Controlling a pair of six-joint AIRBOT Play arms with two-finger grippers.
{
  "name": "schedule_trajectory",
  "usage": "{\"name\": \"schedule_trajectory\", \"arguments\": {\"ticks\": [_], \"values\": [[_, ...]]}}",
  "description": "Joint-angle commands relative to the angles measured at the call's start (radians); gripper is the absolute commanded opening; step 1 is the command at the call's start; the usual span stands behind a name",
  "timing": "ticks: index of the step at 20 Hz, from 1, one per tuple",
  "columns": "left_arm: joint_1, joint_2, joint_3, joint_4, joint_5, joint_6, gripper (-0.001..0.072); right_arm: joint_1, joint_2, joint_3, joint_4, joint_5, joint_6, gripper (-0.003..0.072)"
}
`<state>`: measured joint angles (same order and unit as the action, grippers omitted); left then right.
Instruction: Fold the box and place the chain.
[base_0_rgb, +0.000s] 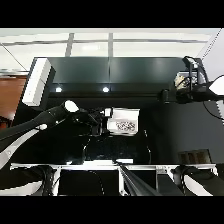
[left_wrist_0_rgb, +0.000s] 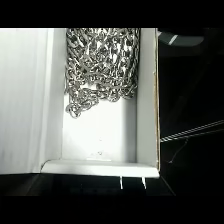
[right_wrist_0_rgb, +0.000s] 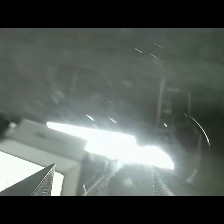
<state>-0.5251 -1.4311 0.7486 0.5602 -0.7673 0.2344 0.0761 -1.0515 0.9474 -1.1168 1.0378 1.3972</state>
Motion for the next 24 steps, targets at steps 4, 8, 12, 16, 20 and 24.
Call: {"name": "schedule_trajectory", "arguments": {"ticks": [4,8,12,16,20,24], "values": [[-0.005,0.0,0.0,0.005,0.045,-0.034,0.0364,0.138,-0.175,-0.003,0.287,-0.208,-0.243,0.07],[-0.004,0.0,0.0,0.005,0.046,-0.034,0.0365,0.216,-0.204,0.002,0.289,-0.107,-0.617,0.07],[-0.004,0.0,0.0,0.005,0.051,-0.034,0.0365,0.217,-0.175,0.058,0.255,0.068,-0.808,0.07],[-0.005,0.0,0.0,0.005,0.051,-0.034,0.0365,0.245,-0.175,0.023,0.26,0.083,-0.929,0.0651],[-0.005,0.0,0.0,0.005,0.051,-0.034,0.0365,0.261,-0.175,-0.024,0.267,0.079,-0.986,0.065],[-0.005,0.0,0.0,0.005,0.051,-0.033,0.0365,0.261,-0.175,-0.061,0.271,0.064,-0.99,0.0649]]}}
